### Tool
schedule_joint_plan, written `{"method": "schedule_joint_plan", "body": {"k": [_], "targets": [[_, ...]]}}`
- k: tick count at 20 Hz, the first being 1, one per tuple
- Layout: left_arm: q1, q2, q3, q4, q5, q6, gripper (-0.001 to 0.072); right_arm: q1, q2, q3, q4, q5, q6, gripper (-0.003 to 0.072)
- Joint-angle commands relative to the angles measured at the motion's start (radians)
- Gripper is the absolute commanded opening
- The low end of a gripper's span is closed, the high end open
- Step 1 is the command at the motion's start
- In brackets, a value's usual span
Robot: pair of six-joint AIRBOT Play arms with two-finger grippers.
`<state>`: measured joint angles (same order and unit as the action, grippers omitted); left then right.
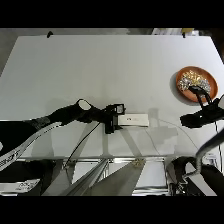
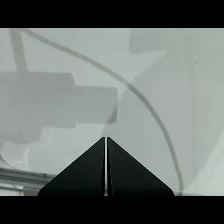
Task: Fold the box and place the chain.
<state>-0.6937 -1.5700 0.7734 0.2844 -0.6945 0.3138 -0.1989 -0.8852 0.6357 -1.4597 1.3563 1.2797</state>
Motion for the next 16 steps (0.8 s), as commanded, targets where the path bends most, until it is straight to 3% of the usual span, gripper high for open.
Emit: {"method": "schedule_joint_plan", "body": {"k": [1,4,8,11,16], "targets": [[0.0,0.003,0.0,0.002,-0.035,0.0,0.0276,-0.021,0.001,0.0,0.001,0.019,0.006,0.002],[0.03,0.062,0.0,0.011,-0.028,-0.014,0.0276,-0.021,0.001,0.0,0.001,0.019,0.006,0.002],[0.146,0.26,0.0,0.105,-0.028,-0.253,0.0277,-0.021,0.001,0.0,0.001,0.019,0.006,0.002],[0.278,0.419,0.0,0.338,-0.039,-0.541,0.0277,-0.021,0.001,0.0,0.001,0.019,0.006,0.002],[0.592,0.626,0.0,0.816,-0.094,-1.195,0.0278,-0.021,0.001,0.0,0.001,0.019,0.006,0.002]]}}
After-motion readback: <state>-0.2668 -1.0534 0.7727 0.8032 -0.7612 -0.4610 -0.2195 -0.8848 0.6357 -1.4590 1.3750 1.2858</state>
